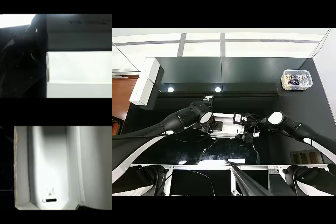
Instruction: Fold the box and place the chain.
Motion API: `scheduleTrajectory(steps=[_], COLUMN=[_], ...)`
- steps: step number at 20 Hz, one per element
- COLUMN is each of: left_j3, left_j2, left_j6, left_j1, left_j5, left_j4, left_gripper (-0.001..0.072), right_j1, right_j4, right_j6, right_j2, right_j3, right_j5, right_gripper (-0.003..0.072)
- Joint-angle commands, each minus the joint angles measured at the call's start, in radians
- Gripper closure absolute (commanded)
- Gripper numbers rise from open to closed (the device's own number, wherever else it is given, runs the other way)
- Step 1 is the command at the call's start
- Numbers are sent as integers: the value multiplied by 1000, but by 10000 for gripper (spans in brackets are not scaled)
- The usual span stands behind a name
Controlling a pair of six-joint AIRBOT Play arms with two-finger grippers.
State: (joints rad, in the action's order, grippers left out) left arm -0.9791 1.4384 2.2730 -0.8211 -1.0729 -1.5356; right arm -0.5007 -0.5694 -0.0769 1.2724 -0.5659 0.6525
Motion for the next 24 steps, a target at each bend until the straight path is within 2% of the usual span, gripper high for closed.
scheduleTrajectory(steps=[1,6,11,13,14,15,17,18,19,24], left_j3=[-1,-1,-1,-1,-1,-1,-1,-1,-1,-1], left_j2=[0,0,0,0,0,0,0,0,0,0], left_j6=[2,2,2,1,2,2,2,2,2,2], left_j1=[1,1,1,1,1,2,2,2,1,1], left_j5=[-6,-3,-2,-3,-3,-1,-2,-2,-2,-2], left_j4=[3,5,3,3,3,3,3,3,3,3], left_gripper=[685,684,683,684,683,683,683,683,683,683], right_j1=[2,2,-1,-1,-1,-1,-1,-5,-13,-80], right_j4=[-75,-303,-286,-219,-188,-167,-130,-117,-111,-48], right_j6=[112,218,204,198,195,195,195,196,196,196], right_j2=[-40,-147,-146,-145,-143,-138,-127,-122,-119,-111], right_j3=[-12,-17,-17,-16,-16,-16,-16,-16,-16,-16], right_j5=[48,143,134,117,109,109,106,106,101,-30], right_gripper=[17,18,20,21,67,258,295,463,504,504])
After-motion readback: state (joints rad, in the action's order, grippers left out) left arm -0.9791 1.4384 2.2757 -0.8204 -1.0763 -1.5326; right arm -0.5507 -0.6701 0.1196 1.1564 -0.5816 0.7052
